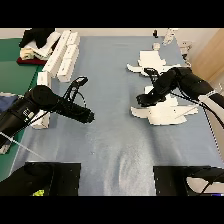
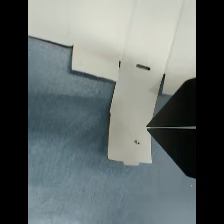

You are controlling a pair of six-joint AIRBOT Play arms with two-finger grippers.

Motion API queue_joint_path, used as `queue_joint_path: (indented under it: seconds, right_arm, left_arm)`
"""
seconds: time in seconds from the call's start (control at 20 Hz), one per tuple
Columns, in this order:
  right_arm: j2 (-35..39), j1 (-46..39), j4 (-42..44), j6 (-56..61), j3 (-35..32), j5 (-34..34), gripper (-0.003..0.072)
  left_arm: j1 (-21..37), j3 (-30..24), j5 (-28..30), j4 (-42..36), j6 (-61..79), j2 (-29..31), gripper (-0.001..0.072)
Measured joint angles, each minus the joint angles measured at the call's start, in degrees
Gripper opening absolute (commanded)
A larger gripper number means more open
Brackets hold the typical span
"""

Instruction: Fold the box.

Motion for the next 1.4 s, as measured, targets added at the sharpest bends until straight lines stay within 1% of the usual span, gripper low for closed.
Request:
queue_joint_path:
  seconds: [0.05, 0.1, 0.15, 0.2, 0.35, 0.45, 0.5, 0.55, 0.65, 0.75, 0.9, 1.1, 1.15, 1.4]
  right_arm:
    - [-0.1, 0.0, 1.3, 1.7, 0.3, 0.2, 0.0018]
    - [-0.1, -0.5, 1.7, 3.4, 1.1, 0.3, 0.0087]
    - [-0.1, -1.5, 1.1, 5.5, 2.4, 0.0, 0.0283]
    - [-0.1, -3.0, -0.6, 7.1, 4.0, -1.0, 0.0353]
    - [-0.3, -11.5, -8.8, 10.2, 9.7, -7.1, 0.0353]
    - [-0.8, -20.2, -14.1, 9.4, 11.8, -10.6, 0.0361]
    - [-1.4, -25.3, -15.6, 7.8, 12.5, -11.6, 0.0435]
    - [-2.2, -30.3, -15.9, 5.8, 13.0, -12.6, 0.0450]
    - [-4.4, -40.2, -12.9, 0.0, 13.6, -13.7, 0.0450]
    - [-7.3, -48.6, -5.9, -7.9, 14.1, -14.4, 0.0450]
    - [-12.0, -56.9, 3.5, -18.6, 15.0, -16.1, 0.0441]
    - [-18.2, -60.7, 11.8, -27.9, 16.7, -20.5, 0.0439]
    - [-19.4, -61.1, 12.7, -29.2, 16.9, -21.6, 0.0404]
    - [-23.0, -61.4, 16.2, -33.3, 17.3, -25.4, 0.0404]
  left_arm:
    - [0.0, 0.0, 0.5, 0.0, 0.0, 0.0, 0.0012]
    - [0.0, 0.0, 1.1, 0.0, 0.0, 0.0, 0.0012]
    - [0.0, 0.0, 1.7, -0.1, 0.0, 0.0, 0.0012]
    - [0.0, 0.0, 2.2, -0.2, 0.0, 0.0, 0.0012]
    - [0.0, 0.0, 4.0, -1.2, 0.0, 0.0, 0.0012]
    - [0.0, 0.0, 5.3, -2.3, 0.0, 0.0, 0.0012]
    - [0.0, 0.0, 6.0, -3.1, 0.0, 0.0, 0.0012]
    - [0.0, 0.0, 6.5, -4.1, 0.0, 0.0, 0.0012]
    - [0.0, 0.0, 7.2, -6.1, 0.0, -0.1, 0.0012]
    - [0.0, 0.0, 7.7, -7.8, 0.0, -0.1, 0.0012]
    - [0.0, 0.0, 8.0, -11.0, -0.2, -0.1, 0.0012]
    - [0.0, 0.0, 8.2, -15.1, -0.2, -0.1, 0.0012]
    - [0.0, 0.0, 8.2, -15.9, -0.2, -0.1, 0.0012]
    - [0.0, 0.0, 7.7, -18.2, -0.2, -0.1, 0.0012]
